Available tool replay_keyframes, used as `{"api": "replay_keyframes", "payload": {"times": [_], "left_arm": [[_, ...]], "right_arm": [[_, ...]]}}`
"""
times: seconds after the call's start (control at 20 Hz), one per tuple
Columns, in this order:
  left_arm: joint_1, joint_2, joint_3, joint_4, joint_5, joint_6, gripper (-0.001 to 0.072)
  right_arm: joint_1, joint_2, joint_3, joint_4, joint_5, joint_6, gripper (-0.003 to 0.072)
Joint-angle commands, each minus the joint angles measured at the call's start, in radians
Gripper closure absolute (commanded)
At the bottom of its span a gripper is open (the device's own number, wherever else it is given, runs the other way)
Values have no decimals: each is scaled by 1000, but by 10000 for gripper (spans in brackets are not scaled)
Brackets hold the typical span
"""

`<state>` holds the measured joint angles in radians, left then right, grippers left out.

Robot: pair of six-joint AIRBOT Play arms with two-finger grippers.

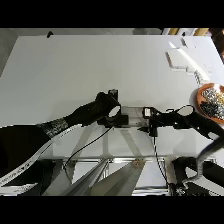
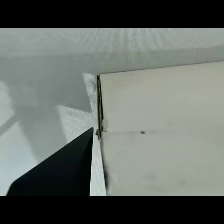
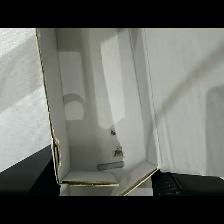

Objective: Fold the box and place the chain.

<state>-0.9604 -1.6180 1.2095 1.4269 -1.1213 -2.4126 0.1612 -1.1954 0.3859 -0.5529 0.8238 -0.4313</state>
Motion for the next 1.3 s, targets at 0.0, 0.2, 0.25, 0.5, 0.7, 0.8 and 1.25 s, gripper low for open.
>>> {"api": "replay_keyframes", "payload": {"times": [0.0,0.2,0.25,0.5,0.7,0.8,1.25], "left_arm": [[-2,-19,42,8,-24,-8,452],[-2,-32,56,11,-35,-9,462],[-1,-33,56,11,-36,-9,503],[0,-33,56,49,-66,-16,706],[0,-33,56,59,-83,-17,624],[0,-33,56,48,-84,-10,503],[33,-53,84,17,-97,30,506]], "right_arm": [[0,1,0,0,0,0,288],[0,1,0,0,0,0,288],[0,1,0,0,0,0,288],[0,1,0,0,0,0,288],[0,1,0,0,0,0,288],[0,1,0,0,0,0,288],[0,1,0,0,0,0,288]]}}
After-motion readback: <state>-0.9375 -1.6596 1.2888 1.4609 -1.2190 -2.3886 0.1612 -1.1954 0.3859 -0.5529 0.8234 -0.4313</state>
